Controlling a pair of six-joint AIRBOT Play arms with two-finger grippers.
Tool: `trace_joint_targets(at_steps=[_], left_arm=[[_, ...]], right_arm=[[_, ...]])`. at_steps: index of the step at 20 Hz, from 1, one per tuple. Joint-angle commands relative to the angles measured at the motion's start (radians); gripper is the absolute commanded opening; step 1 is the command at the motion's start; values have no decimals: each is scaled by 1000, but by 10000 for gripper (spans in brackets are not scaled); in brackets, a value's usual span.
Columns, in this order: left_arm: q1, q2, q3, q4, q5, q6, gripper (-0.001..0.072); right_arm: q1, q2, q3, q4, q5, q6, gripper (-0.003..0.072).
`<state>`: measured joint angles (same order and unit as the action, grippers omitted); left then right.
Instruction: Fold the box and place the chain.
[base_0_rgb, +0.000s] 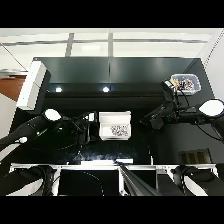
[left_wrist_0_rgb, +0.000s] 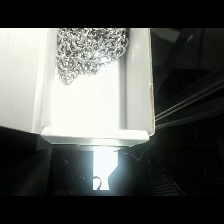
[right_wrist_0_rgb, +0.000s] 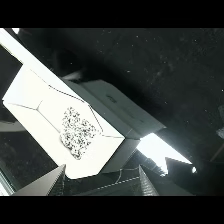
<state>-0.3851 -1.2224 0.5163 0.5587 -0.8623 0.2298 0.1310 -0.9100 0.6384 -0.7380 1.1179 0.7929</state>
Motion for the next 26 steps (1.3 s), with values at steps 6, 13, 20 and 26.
trace_joint_targets(at_steps=[6,13,20,26], left_arm=[[-46,-6,2,-25,33,8,708],[-88,-6,5,-21,141,-16,708],[-88,-14,13,-21,98,14,708],[-89,-14,15,-46,100,64,708]], right_arm=[[0,1,1,0,0,0,547],[0,1,1,0,0,0,547],[0,1,1,0,-1,0,547],[0,1,1,0,-4,0,547]])
